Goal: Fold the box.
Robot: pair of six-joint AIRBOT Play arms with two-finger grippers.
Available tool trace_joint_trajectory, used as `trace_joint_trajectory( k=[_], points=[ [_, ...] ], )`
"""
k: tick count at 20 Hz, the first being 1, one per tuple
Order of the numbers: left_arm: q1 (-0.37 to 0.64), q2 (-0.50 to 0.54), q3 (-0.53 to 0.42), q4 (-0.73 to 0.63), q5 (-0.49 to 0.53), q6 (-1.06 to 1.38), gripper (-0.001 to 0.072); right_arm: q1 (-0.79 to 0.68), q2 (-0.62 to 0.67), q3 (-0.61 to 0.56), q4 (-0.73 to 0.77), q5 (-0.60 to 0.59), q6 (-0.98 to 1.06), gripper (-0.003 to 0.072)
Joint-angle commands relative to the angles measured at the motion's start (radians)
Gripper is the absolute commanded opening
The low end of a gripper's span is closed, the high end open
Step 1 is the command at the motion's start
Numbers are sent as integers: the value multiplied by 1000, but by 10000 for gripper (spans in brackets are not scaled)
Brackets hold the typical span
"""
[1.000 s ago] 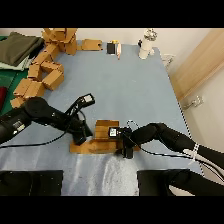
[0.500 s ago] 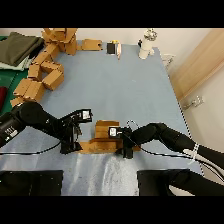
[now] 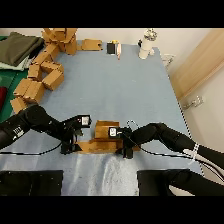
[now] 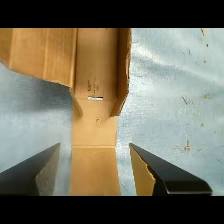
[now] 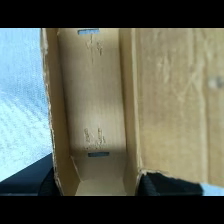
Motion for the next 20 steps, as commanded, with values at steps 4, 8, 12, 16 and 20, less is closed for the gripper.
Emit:
trace_joint_trajectory(
  k=[4,8,12,16,20],
  points=[
    [19,-28,-143,-291,155,374,659,0,1,1,-2,1,0,499],
    [-28,-35,-159,-320,193,373,658,0,1,1,-3,1,0,499],
    [-48,-65,-163,-343,216,372,657,0,1,1,-3,0,0,499],
    [-76,-93,-164,-418,267,373,628,0,1,1,-4,1,0,499],
    [-101,-109,-164,-415,290,373,346,0,1,1,-4,0,0,499]
  ],
)
